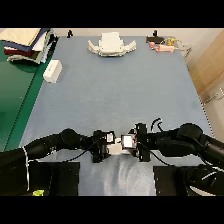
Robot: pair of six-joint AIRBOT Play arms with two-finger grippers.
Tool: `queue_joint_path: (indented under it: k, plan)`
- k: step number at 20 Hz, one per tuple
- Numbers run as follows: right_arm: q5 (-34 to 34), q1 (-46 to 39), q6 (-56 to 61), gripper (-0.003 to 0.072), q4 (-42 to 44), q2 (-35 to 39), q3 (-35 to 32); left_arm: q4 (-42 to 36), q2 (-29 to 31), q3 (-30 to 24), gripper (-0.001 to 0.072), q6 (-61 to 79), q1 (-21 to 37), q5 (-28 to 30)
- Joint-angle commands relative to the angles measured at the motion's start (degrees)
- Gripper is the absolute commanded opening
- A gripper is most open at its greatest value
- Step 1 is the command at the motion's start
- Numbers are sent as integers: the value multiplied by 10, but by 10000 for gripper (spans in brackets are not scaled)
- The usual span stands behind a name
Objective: Fold the box.
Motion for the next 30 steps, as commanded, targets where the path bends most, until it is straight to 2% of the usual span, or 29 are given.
queue_joint_path:
  k: [1,9,10,11,13,15,17,19,28,29,30]
  plan:
    - [-1,0,6,518,-23,6,2,0,0,0,513,0,0,0]
    - [-3,0,10,501,-2,0,17,0,0,0,513,0,0,0]
    - [-4,0,10,430,7,-3,17,0,0,0,513,0,0,0]
    - [-7,0,10,274,18,-8,17,0,0,0,513,0,0,0]
    - [-9,0,10,261,31,-17,17,0,0,0,513,0,0,0]
    - [-17,0,10,192,39,-19,17,0,0,0,512,0,0,0]
    - [-17,0,10,192,43,-19,17,0,0,0,512,0,0,0]
    - [-18,0,10,151,52,-19,17,0,0,0,513,0,0,0]
    - [-17,0,33,147,73,-20,17,0,0,0,513,0,0,0]
    - [-17,0,41,103,72,-21,17,0,0,0,513,0,0,0]
    - [-17,0,45,98,73,-21,17,0,0,0,512,0,0,0]
